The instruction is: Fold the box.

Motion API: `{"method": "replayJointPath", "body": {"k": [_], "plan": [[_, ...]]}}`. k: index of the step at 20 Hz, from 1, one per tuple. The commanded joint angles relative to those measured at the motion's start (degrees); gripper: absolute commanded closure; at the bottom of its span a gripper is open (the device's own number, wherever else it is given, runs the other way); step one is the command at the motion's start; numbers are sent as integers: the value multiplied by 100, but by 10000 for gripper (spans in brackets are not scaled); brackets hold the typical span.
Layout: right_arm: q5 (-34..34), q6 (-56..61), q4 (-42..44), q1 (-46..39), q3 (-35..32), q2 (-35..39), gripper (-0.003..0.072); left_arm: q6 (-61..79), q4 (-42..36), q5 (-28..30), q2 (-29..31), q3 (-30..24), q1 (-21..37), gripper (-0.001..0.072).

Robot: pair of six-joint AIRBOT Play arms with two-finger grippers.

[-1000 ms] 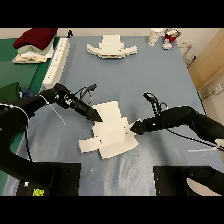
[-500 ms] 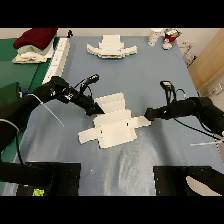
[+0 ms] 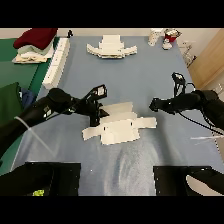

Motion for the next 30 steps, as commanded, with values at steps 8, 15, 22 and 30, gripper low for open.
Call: {"method": "replayJointPath", "body": {"k": [8, 15, 22, 30], "plan": [[256, 264, 323, 0, 17, -138, 23, 811, -634, 1360, 531, -1340, -846, 698], [234, 267, 356, 0, 17, -138, 23, 98, -57, 286, 549, -833, -730, 699], [240, 267, 442, 0, 17, -138, 24, -328, 201, -614, -70, -63, -518, 699], [236, 264, 439, 0, 17, -138, 23, -726, 225, -1198, -870, 468, -203, 698]]}}
